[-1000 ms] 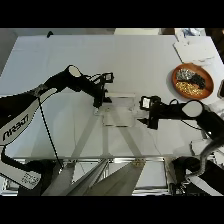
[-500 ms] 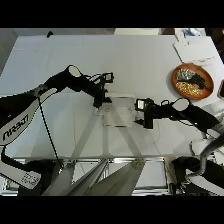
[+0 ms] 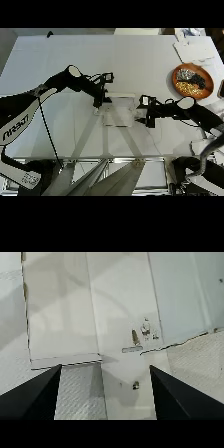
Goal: Fold the box and place the chain.
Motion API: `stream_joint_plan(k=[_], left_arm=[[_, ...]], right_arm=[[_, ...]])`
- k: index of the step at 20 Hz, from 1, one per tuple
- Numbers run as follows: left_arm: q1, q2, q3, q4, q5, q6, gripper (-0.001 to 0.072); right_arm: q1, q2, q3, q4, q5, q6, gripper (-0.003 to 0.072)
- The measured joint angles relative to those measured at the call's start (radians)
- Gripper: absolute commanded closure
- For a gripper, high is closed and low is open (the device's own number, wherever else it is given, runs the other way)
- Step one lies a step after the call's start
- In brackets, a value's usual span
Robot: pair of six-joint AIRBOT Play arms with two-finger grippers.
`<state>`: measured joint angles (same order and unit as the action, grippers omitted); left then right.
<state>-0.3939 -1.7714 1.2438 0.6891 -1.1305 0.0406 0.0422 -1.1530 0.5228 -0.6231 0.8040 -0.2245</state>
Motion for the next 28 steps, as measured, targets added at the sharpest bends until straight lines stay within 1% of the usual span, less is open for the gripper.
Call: stream_joint_plan(k=[7, 17, 22, 28], left_arm=[[0.000, 0.000, 0.000, 0.000, 0.000, 0.000, 0.0696], [0.000, 0.000, 0.000, 0.000, 0.000, 0.000, 0.0696], [0.000, 0.000, 0.000, 0.000, 0.000, 0.000, 0.0696], [0.000, 0.000, 0.000, 0.000, 0.000, 0.000, 0.0696]], right_arm=[[-0.005, 0.003, -0.053, 0.000, -0.033, -0.028, 0.0063], [-0.003, -0.008, -0.090, 0.085, -0.036, -0.101, 0.0063], [0.060, -0.032, -0.097, 0.101, -0.042, -0.113, 0.0063], [0.100, -0.035, -0.098, 0.130, -0.134, 0.019, 0.0063]])
